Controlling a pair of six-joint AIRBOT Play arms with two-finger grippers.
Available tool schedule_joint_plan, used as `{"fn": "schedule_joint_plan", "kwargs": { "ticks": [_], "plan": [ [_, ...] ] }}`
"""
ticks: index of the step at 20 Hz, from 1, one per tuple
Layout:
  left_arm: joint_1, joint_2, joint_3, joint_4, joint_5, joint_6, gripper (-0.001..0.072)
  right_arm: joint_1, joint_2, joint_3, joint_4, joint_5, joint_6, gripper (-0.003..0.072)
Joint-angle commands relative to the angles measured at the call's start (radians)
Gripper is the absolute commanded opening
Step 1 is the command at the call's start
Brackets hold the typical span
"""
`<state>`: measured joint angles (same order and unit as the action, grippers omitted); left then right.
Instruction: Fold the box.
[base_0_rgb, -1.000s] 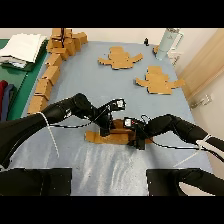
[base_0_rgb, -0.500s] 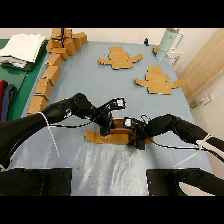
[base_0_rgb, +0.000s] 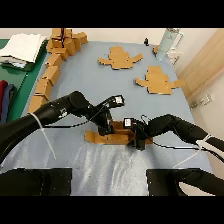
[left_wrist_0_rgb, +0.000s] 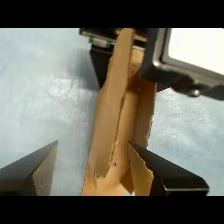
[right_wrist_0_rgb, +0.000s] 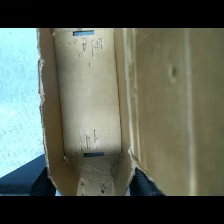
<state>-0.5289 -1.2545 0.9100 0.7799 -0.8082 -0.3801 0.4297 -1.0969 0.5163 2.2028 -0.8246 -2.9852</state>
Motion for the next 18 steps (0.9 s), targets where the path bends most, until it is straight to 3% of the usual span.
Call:
{"fn": "schedule_joint_plan", "kwargs": {
  "ticks": [1, 3, 4, 5, 6, 8, 11, 14, 18],
  "plan": [
    [0.001, 0.084, 0.001, 0.292, -0.072, -0.380, 0.0679, 0.000, -0.001, 0.000, 0.000, 0.004, 0.000, 0.0581],
    [0.001, 0.116, 0.001, 0.390, -0.203, -0.566, 0.0676, 0.000, 0.000, 0.000, 0.000, 0.003, 0.000, 0.0580],
    [0.000, 0.121, 0.001, 0.394, -0.270, -0.644, 0.0635, 0.000, 0.000, 0.000, 0.000, 0.003, 0.000, 0.0580],
    [-0.001, 0.121, 0.001, 0.384, -0.326, -0.724, 0.0395, 0.000, 0.000, 0.000, 0.000, 0.004, 0.000, 0.0580],
    [-0.007, 0.121, -0.002, 0.346, -0.365, -0.789, 0.0027, 0.000, 0.000, 0.001, 0.000, 0.004, 0.000, 0.0581],
    [-0.029, 0.116, -0.008, 0.181, -0.348, -0.834, 0.0014, 0.000, 0.000, 0.001, 0.000, 0.004, 0.000, 0.0580],
    [-0.050, 0.079, -0.001, 0.001, -0.143, -0.836, 0.0014, 0.000, 0.000, 0.001, -0.007, 0.004, 0.000, 0.0580],
    [-0.012, 0.002, 0.026, -0.101, 0.018, -0.832, 0.0014, 0.000, 0.000, 0.001, -0.007, 0.004, 0.000, 0.0580],
    [0.026, -0.109, 0.049, -0.108, 0.142, -0.871, 0.0014, 0.000, 0.000, 0.001, -0.007, 0.004, 0.000, 0.0580]
  ]
}}
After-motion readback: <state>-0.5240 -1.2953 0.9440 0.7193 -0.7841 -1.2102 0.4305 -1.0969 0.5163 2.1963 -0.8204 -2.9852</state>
